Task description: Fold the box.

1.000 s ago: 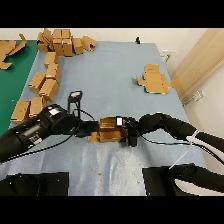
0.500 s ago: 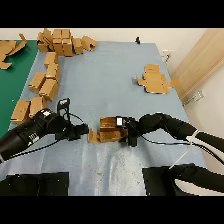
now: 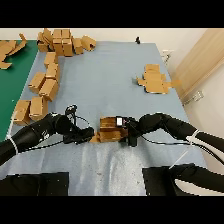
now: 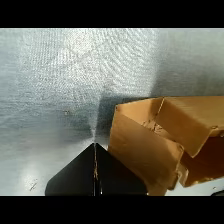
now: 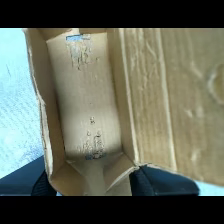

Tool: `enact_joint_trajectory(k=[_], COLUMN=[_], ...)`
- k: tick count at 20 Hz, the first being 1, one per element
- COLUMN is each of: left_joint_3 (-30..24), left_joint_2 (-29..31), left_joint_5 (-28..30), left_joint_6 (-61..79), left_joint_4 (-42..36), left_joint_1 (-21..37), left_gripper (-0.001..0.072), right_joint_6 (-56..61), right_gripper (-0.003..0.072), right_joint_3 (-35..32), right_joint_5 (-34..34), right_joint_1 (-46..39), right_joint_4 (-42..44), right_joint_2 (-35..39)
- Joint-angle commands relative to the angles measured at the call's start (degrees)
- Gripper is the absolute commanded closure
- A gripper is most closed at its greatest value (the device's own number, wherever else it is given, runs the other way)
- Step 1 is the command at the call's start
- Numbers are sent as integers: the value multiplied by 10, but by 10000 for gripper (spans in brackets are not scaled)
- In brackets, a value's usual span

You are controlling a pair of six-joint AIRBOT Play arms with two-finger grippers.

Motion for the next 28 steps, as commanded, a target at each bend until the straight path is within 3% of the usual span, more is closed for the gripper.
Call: enact_joint_trajectory(k=[1, 9, 16, 28], left_joint_3=[-1, 1, 38, 54], left_joint_2=[-14, 10, 12, 12], left_joint_5=[22, 40, 52, 13], left_joint_6=[44, 54, -63, -57], left_joint_4=[-50, -81, 29, 37], left_joint_1=[0, -18, -73, -65], left_gripper=[700, 701, 703, 698], right_joint_6=[0, 0, 0, 0], right_gripper=[130, 130, 130, 130], right_joint_3=[0, 0, 0, 0], right_joint_5=[0, 0, 0, 0], right_joint_1=[1, 1, 1, 1], right_joint_4=[0, 0, 0, 0], right_joint_2=[0, 0, 0, 0])
